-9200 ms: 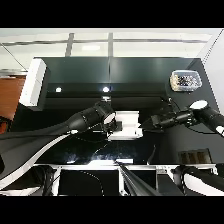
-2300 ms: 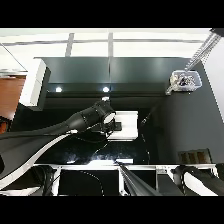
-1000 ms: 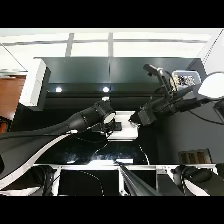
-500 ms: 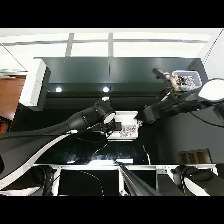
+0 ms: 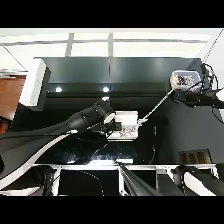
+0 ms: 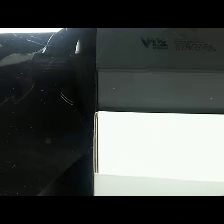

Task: Fold the box and place the chain.

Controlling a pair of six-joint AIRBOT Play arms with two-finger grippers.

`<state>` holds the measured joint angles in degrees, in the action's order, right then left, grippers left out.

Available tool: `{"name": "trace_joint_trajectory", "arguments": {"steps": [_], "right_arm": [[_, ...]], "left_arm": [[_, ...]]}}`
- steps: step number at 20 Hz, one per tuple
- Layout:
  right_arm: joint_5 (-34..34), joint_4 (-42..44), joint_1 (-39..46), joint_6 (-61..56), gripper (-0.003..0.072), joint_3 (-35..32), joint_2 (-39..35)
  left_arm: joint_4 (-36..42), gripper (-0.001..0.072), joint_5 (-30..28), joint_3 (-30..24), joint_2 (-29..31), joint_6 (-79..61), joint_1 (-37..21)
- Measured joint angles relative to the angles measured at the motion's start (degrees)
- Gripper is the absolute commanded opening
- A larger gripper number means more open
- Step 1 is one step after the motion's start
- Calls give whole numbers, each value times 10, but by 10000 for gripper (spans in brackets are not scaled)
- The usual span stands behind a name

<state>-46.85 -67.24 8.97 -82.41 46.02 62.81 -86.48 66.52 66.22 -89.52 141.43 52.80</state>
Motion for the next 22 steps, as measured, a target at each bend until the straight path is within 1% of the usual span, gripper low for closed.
{"name": "trace_joint_trajectory", "arguments": {"steps": [2,4,5,7,11,12,13,14,15,16,19,22], "right_arm": [[46,-6,7,-32,704,6,50],[75,-10,9,-50,702,23,100],[85,-11,10,-59,701,33,122],[100,-7,10,-66,645,56,163],[122,19,5,-74,644,94,217],[123,24,0,-75,544,100,228],[128,29,-5,-75,378,106,236],[128,31,-9,-76,179,109,243],[128,33,-13,-76,51,114,247],[129,36,-14,-76,52,118,249],[101,36,-12,-57,48,137,244],[56,30,-3,-23,47,153,203]], "left_arm": [[0,33,0,0,0,0,0],[0,34,0,0,0,0,0],[0,34,0,0,0,0,0],[0,33,0,0,0,0,0],[0,33,0,0,0,0,0],[0,34,0,0,0,0,0],[0,33,0,0,0,0,0],[1,33,0,0,0,0,0],[1,34,0,0,0,0,0],[1,34,0,0,0,0,0],[1,33,0,0,0,0,0],[2,33,1,0,0,0,0]]}}
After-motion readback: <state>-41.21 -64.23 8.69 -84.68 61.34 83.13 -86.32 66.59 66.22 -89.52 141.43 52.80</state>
